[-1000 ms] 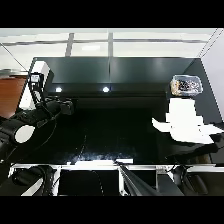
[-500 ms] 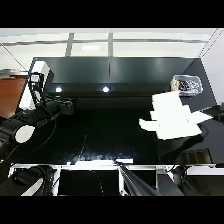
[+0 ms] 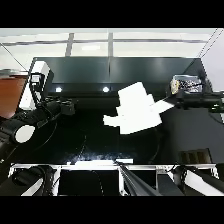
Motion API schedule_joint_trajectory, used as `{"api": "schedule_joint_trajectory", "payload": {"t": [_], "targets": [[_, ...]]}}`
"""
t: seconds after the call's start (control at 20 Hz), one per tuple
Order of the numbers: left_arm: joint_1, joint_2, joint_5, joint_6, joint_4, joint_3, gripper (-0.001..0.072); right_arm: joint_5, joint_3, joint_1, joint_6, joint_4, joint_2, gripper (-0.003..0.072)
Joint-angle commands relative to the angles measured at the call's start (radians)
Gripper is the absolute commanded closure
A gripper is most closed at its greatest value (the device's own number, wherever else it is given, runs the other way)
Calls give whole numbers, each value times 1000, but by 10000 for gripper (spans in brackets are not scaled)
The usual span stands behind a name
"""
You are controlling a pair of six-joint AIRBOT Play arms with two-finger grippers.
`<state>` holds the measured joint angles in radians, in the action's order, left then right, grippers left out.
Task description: Fold the box and place the chain.
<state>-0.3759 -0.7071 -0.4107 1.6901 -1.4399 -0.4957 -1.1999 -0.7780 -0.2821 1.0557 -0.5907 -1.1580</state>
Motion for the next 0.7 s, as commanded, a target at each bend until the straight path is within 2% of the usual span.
{"api": "schedule_joint_trajectory", "payload": {"t": [0.0,0.15,0.3,0.5,0.65], "targets": [[0,-7,-71,1,54,0,10,323,137,288,117,8,229,667],[2,-9,-177,1,178,-1,10,458,277,465,115,-15,411,668],[3,-9,-265,-28,316,-1,10,505,399,559,111,-19,540,668],[56,-9,-420,-180,525,-1,10,513,451,604,35,-73,576,668],[146,-9,-478,-219,512,0,10,508,461,604,-38,-71,576,668]]}}
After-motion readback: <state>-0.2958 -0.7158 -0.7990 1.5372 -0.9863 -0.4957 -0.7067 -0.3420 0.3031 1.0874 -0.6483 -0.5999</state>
